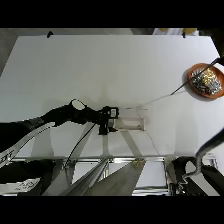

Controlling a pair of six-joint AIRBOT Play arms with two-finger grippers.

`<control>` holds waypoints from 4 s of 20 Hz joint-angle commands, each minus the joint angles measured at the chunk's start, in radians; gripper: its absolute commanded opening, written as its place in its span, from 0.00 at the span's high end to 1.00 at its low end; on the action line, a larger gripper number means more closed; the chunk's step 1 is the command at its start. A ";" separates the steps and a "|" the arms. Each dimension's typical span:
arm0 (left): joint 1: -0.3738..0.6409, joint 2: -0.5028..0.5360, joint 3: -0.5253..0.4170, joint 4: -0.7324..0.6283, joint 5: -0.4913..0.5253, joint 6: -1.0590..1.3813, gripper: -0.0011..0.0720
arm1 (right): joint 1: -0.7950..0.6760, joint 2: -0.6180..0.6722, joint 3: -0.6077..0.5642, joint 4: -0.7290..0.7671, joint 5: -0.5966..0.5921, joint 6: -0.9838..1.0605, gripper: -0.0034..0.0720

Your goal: Fold the box and place the chain.

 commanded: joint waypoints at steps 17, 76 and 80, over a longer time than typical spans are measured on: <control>0.000 0.000 0.000 0.000 0.000 0.000 0.70 | 0.713 0.287 -0.296 0.055 -0.074 0.103 0.93; 0.000 0.000 0.000 0.000 0.000 0.000 0.70 | 0.390 -0.467 -0.539 -0.292 -0.431 0.414 0.62; 0.000 0.000 0.000 0.000 0.000 0.000 0.70 | 0.390 -0.468 -0.539 -0.296 -0.423 0.414 0.67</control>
